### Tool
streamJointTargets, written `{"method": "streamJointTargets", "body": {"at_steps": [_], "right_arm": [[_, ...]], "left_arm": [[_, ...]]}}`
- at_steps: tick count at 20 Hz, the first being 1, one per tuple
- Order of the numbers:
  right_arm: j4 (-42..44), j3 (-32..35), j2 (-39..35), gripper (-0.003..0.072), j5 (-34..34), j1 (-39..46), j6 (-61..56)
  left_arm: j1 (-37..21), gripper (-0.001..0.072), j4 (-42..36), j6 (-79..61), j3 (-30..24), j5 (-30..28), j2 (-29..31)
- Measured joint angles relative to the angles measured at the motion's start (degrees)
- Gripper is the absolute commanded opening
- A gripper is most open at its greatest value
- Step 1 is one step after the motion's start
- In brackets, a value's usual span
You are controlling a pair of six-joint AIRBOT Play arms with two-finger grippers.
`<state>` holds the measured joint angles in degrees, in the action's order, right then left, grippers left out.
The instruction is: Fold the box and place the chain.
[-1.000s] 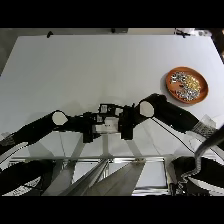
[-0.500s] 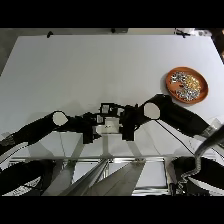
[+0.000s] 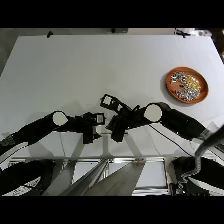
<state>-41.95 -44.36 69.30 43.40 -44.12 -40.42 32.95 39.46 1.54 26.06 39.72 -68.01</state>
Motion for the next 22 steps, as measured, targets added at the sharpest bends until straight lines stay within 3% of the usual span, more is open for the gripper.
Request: {"method": "streamJointTargets", "body": {"at_steps": [7,22], "right_arm": [[6.6,2.1,4.0,0.0013,-2.3,0.0,1.7],[5.5,6.9,2.9,0.0015,-5.4,0.0,2.0]], "left_arm": [[0.0,0.0155,0.0,0.0,0.0,0.0,0.0],[0.0,0.0155,0.0,0.0,0.0,0.0,0.0]]}}
